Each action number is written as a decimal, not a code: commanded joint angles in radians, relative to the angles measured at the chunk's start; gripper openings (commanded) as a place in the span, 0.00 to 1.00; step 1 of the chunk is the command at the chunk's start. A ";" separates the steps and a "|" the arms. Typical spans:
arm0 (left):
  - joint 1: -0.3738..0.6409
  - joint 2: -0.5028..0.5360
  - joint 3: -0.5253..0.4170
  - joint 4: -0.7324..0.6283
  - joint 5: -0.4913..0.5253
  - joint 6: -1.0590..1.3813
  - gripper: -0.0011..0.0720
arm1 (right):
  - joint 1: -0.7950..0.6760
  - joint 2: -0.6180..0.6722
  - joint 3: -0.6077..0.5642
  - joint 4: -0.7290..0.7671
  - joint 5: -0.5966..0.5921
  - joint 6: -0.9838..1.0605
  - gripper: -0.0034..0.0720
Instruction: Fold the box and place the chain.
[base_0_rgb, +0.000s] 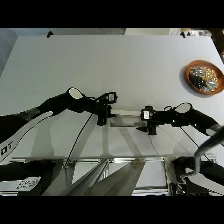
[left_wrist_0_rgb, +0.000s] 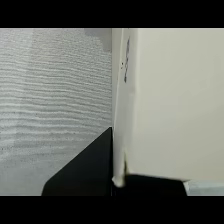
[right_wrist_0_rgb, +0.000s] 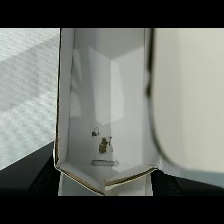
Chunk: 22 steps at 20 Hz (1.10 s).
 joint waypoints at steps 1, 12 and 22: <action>0.001 0.000 0.001 0.000 0.000 0.000 0.03 | 0.001 -0.001 0.000 0.000 0.002 0.000 0.57; 0.003 0.028 0.001 0.057 0.002 -0.002 0.62 | 0.001 -0.001 0.000 0.000 0.002 0.000 0.57; 0.003 0.328 0.001 0.483 -0.138 -0.508 0.62 | 0.001 -0.001 0.000 0.000 0.002 0.000 0.57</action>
